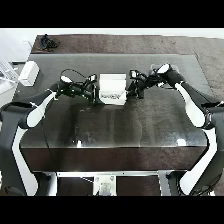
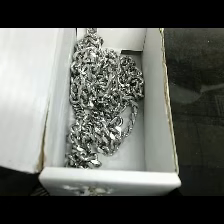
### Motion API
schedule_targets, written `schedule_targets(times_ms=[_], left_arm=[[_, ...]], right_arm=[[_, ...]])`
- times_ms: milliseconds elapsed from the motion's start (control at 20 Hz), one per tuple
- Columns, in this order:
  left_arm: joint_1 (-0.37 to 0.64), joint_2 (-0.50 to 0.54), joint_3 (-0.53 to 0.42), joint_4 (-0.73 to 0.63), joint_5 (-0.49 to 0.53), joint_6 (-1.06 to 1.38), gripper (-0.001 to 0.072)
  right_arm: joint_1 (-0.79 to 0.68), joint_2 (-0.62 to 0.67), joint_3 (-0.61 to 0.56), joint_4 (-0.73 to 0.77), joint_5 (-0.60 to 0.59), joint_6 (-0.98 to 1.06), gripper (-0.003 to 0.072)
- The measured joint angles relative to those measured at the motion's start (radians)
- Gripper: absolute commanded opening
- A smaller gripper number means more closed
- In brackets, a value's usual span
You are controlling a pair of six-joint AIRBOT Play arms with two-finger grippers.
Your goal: Fold the box and place the chain.
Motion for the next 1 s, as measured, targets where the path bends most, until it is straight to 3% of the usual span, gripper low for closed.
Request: schedule_targets(times_ms=[100,150,250,550,1000], left_arm=[[0.0,0.0,0.0,0.0,0.0,0.0,0.0371],[0.0,0.0,0.0,0.0,0.0,0.0,0.0371],[0.0,0.0,0.0,0.0,0.0,0.0,0.0371],[0.0,0.0,0.0,0.0,-0.001,0.0,0.0371],[0.0,0.0,0.0,-0.001,-0.002,0.0,0.0371]], right_arm=[[0.006,0.0,0.002,-0.02,-0.006,0.017,0.0295],[0.009,0.0,0.003,-0.026,-0.011,0.026,0.0255],[0.013,0.0,0.005,-0.036,-0.027,0.039,0.0018],[0.023,0.028,0.011,-0.06,-0.042,0.15,0.0009],[0.029,0.305,0.014,-0.06,0.069,0.361,0.0009]])
